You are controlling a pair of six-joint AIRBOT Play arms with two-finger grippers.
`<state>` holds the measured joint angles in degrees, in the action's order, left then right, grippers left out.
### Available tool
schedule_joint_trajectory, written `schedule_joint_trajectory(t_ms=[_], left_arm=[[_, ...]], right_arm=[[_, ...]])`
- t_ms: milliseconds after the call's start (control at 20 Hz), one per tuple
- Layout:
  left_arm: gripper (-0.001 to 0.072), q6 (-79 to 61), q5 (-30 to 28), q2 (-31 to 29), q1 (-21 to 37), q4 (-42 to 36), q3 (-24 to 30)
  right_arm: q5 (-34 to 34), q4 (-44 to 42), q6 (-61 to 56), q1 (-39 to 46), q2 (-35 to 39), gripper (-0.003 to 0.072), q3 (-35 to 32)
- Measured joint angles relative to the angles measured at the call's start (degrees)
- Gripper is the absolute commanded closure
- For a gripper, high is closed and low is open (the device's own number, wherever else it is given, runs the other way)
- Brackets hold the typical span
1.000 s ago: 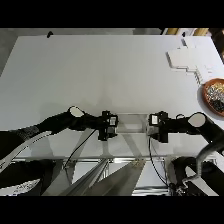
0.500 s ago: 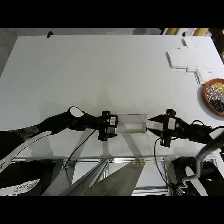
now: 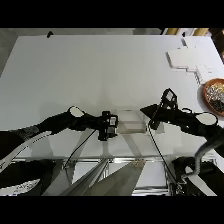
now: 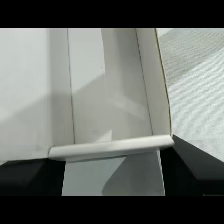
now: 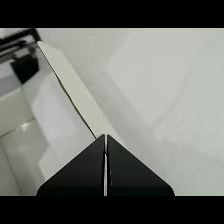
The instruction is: Fold the box and place the chain.
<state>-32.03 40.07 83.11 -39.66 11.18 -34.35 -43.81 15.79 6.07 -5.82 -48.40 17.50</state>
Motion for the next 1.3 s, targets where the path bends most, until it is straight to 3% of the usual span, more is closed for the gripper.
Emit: schedule_joint_trajectory(t_ms=[350, 500, 550, 700, 1150, 1250, 1300], left_arm=[[0.0337, -0.04, 0.02, 0.0, 0.0, -0.02, 0.02], [0.0337, -0.09, 0.02, 0.0, 0.0, -0.02, 0.02], [0.0337, -0.11, 0.02, 0.0, 0.0, -0.02, 0.0], [0.0337, -0.13, 0.0, 0.0, -0.02, 0.0, 0.02], [0.0337, -0.11, -0.04, 0.0, 0.0, -0.02, 0.02], [0.0337, -0.11, -0.02, 0.0, -0.02, -0.02, 0.02], [0.0337, -0.11, -0.02, 0.0, 0.0, -0.02, 0.02]], right_arm=[[0.81, -0.35, 0.26, 0.0, -2.1, 0.0667, 3.54], [2.93, 6.23, -6.19, 0.0, -3.17, 0.0662, 4.02], [3.63, 8.83, -8.39, 0.0, -3.39, 0.0609, 4.15], [3.52, 16.98, -15.21, 0.0, -2.38, 0.0596, 4.83], [-13.9, 38.05, -25.46, 0.0, 16.37, 0.058, 9.09], [-17.77, 41.75, -23.87, 0.0, 17.31, 0.0545, 7.98], [-19.02, 42.47, -22.14, 0.0, 17.27, 0.048, 7.06]])
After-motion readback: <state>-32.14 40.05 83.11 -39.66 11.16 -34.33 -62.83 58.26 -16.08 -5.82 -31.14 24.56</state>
